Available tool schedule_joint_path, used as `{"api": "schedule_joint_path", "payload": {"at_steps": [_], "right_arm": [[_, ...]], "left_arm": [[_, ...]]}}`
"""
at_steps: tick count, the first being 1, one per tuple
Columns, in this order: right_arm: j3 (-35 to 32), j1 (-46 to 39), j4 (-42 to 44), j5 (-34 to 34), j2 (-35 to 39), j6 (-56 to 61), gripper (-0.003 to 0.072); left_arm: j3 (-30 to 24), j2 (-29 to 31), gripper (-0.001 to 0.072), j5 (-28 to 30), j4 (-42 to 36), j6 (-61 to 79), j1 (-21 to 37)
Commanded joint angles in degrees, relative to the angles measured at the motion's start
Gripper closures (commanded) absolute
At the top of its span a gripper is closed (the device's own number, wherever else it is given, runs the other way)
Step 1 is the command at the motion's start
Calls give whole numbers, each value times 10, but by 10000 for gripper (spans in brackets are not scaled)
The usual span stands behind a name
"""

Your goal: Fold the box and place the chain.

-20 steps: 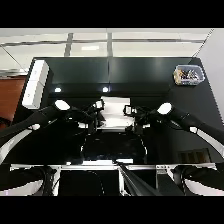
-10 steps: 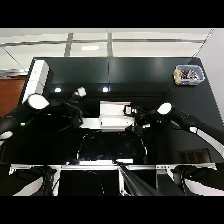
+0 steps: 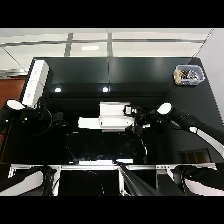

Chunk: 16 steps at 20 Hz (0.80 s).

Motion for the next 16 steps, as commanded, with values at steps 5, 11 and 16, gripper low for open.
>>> {"api": "schedule_joint_path", "payload": {"at_steps": [5,11,16], "right_arm": [[0,0,0,0,0,0,485],[0,0,0,0,0,0,485],[0,0,0,0,0,0,485]], "left_arm": [[-4,-100,685,-13,-125,48,-52],[2,-122,685,-75,-242,200,-70],[13,-122,685,-64,-224,200,-103]]}}
